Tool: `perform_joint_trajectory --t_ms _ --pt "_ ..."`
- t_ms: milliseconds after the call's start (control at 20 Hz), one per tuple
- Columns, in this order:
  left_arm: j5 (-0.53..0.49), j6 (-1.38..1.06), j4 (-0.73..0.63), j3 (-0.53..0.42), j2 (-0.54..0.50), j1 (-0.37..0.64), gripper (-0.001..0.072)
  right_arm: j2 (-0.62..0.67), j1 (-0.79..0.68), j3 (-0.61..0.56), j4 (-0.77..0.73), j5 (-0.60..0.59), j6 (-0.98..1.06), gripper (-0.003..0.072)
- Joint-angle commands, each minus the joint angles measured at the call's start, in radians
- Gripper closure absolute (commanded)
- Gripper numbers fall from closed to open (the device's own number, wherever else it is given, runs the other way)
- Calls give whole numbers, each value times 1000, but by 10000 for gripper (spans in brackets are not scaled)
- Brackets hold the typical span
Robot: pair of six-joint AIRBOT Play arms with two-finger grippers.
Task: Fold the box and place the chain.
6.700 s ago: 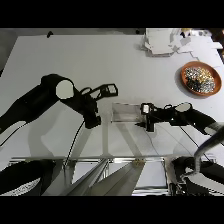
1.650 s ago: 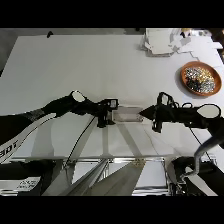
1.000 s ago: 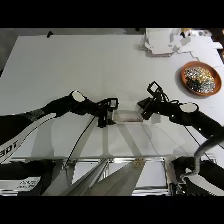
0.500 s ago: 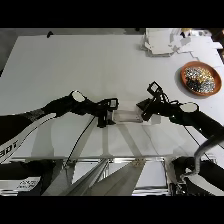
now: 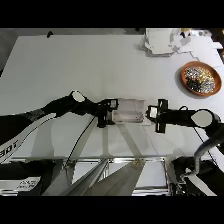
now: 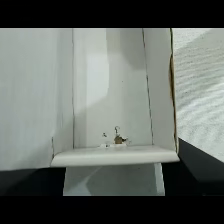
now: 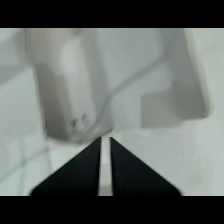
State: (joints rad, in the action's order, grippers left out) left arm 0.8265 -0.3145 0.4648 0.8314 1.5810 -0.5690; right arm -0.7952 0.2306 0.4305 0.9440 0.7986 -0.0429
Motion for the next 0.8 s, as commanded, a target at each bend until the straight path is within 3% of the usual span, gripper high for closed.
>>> perform_joint_trajectory --t_ms 0,300,750 --pt "0 1 -2 0 0 0 457 -16 0 -11 269 112 53 421" --pt "0 1 -2 0 0 0 457 -139 0 -15 103 -54 11 464" --pt "0 1 -2 0 0 0 457 -248 0 -15 -156 -104 -154 511"
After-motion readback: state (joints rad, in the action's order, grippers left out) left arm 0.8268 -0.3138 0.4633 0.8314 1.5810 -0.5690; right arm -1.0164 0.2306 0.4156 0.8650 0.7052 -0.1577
